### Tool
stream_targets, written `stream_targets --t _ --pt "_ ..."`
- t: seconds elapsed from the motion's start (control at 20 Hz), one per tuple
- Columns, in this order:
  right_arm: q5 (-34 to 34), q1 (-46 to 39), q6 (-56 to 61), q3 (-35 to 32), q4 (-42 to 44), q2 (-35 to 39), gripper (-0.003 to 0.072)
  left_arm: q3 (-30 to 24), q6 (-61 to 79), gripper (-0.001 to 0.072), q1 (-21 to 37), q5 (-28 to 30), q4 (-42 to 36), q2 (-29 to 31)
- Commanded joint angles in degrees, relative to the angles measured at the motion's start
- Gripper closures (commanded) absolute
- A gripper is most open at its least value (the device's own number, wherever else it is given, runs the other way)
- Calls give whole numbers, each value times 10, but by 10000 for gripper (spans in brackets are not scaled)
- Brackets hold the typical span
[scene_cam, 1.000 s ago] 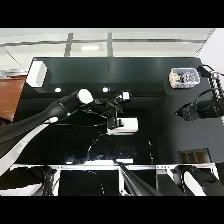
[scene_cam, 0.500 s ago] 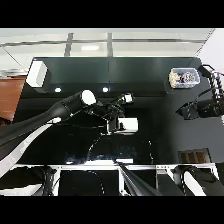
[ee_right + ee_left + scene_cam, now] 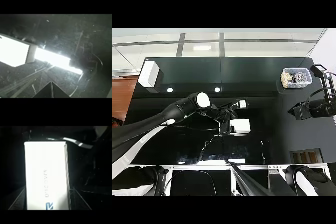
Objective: Fold the box and place the chain.
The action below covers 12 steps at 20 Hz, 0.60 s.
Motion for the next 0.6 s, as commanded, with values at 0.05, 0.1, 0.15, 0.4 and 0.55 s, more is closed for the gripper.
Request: stream_targets --t 0.05,0.1,0.15,0.4,0.55 --pt "-1 0 0 0 0 0 667 0 -1 0 -33 52 33 -4" --pt "-2 0 0 0 0 0 667 0 -1 0 -43 66 33 -7" --pt "-3 0 0 0 0 0 667 0 -2 0 -50 79 36 -12" --pt "-2 0 0 0 -1 0 667 8 -59 166 -56 93 119 -26" --pt "-2 0 0 0 -2 0 667 43 -189 347 -11 8 210 0"
